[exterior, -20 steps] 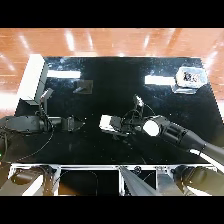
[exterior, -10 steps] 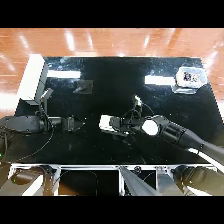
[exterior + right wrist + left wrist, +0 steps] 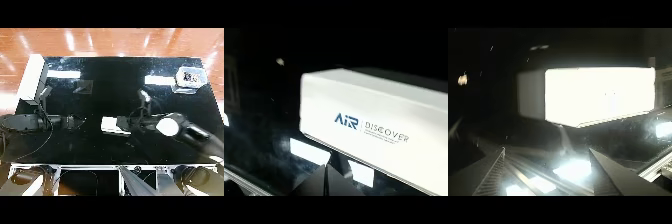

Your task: Fold the box and place the chain.

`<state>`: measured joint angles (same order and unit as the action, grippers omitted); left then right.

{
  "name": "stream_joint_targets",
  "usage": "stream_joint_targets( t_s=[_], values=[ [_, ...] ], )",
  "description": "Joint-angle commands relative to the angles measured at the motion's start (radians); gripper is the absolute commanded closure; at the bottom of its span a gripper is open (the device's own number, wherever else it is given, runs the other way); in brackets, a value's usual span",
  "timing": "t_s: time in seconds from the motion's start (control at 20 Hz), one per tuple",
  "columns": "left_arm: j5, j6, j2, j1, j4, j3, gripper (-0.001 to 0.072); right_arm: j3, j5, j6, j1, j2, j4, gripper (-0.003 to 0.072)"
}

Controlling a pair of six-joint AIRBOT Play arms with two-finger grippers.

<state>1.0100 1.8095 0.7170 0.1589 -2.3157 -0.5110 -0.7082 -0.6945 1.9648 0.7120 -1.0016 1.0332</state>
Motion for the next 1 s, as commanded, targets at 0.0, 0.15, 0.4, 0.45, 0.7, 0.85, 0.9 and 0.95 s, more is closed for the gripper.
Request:
stream_joint_targets(
  t_s=[0.0,0.15,0.4,0.45,0.7,0.85,0.9,0.95],
  values=[
    [0.011,0.119,0.000,-0.002,0.005,-0.077,0.0086,-0.001,-0.098,-0.037,-0.116,0.127,0.036,0.0657],
    [0.001,0.266,0.015,-0.002,0.008,-0.196,0.0086,-0.001,-0.244,-0.037,-0.234,0.209,0.121,0.0656],
    [0.187,0.628,0.207,0.002,-0.002,-0.450,0.0086,0.000,-0.522,-0.036,-0.342,0.253,0.362,0.0657],
    [0.235,0.675,0.251,0.008,-0.002,-0.499,0.0086,0.000,-0.566,-0.036,-0.351,0.252,0.413,0.0657],
    [0.200,0.815,0.314,0.145,0.068,-0.554,0.0070,0.000,-0.649,-0.035,-0.359,0.252,0.510,0.0657],
    [0.189,0.816,0.293,0.277,0.150,-0.550,0.0070,0.000,-0.649,-0.035,-0.359,0.252,0.513,0.0656],
    [0.147,0.826,0.293,0.323,0.190,-0.534,0.0070,0.000,-0.643,-0.035,-0.359,0.252,0.516,0.0657],
    [0.091,0.890,0.294,0.369,0.220,-0.501,0.0070,0.000,-0.632,-0.035,-0.359,0.252,0.521,0.0657]
  ],
)
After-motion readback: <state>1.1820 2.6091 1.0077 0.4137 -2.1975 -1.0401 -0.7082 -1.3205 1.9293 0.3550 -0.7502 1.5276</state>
